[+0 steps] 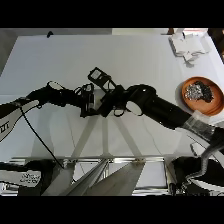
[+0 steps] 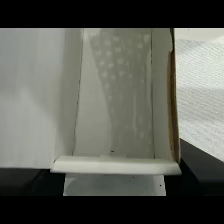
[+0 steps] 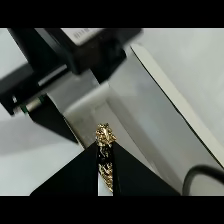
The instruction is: Fold the box and place the chain.
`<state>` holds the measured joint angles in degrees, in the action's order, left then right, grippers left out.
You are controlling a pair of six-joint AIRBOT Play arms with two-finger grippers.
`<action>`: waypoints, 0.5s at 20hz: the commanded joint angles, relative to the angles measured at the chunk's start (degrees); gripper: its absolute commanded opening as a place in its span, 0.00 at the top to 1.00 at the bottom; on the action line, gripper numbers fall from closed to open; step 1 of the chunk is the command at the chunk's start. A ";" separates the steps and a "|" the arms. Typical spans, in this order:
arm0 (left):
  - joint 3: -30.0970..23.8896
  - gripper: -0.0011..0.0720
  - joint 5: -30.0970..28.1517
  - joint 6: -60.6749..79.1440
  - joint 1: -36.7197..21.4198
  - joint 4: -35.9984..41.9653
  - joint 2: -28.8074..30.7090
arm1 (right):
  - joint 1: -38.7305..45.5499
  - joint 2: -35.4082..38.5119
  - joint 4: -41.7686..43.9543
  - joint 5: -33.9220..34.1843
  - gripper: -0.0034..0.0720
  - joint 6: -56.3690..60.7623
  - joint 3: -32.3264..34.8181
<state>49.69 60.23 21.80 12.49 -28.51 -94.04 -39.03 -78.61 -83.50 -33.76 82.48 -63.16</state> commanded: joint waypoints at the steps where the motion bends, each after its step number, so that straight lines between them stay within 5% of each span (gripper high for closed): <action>1: -0.02 0.42 -0.02 0.02 0.00 0.00 0.00 | -1.62 -3.26 -0.02 5.97 0.95 1.75 -0.11; 7: -0.02 0.42 0.00 0.02 0.00 0.00 0.00 | -1.62 -6.51 -0.55 5.09 0.90 1.55 -0.13; 9: -0.02 0.42 0.00 0.02 0.00 0.00 0.00 | -1.60 -5.38 -0.79 4.00 0.46 1.55 -0.13; 10: -0.02 0.42 0.00 0.02 0.00 0.00 0.00 | -1.60 -4.26 -1.36 2.89 0.46 1.55 -0.13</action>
<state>49.69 60.23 21.82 12.49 -28.49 -94.04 -40.56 -83.85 -84.01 -29.32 84.01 -63.26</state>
